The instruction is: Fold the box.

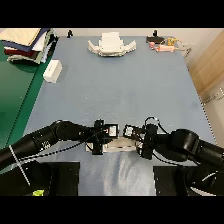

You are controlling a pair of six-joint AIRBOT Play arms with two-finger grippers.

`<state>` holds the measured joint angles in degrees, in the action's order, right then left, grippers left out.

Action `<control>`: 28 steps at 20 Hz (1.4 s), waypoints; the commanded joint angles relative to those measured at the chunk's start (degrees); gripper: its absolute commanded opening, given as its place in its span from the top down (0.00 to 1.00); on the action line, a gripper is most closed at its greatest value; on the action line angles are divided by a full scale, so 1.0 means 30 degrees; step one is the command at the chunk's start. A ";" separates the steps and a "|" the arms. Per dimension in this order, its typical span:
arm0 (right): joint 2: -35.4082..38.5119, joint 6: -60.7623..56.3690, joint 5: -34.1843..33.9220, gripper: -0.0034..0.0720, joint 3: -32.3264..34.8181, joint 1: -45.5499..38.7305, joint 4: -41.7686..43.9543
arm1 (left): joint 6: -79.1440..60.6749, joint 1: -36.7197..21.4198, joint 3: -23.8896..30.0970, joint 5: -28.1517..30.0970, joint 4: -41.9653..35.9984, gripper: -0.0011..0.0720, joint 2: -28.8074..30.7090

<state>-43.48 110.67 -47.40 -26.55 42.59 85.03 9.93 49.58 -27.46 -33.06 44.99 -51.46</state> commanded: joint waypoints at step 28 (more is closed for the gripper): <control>-0.1253 1.5620 -0.1858 0.01 0.0554 -0.6819 1.1446 | -0.0007 0.0015 0.0015 0.0000 0.0000 0.96 0.0007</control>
<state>-47.05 156.46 -51.29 -24.99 22.48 118.34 9.93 49.58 -27.46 -33.08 44.97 -51.46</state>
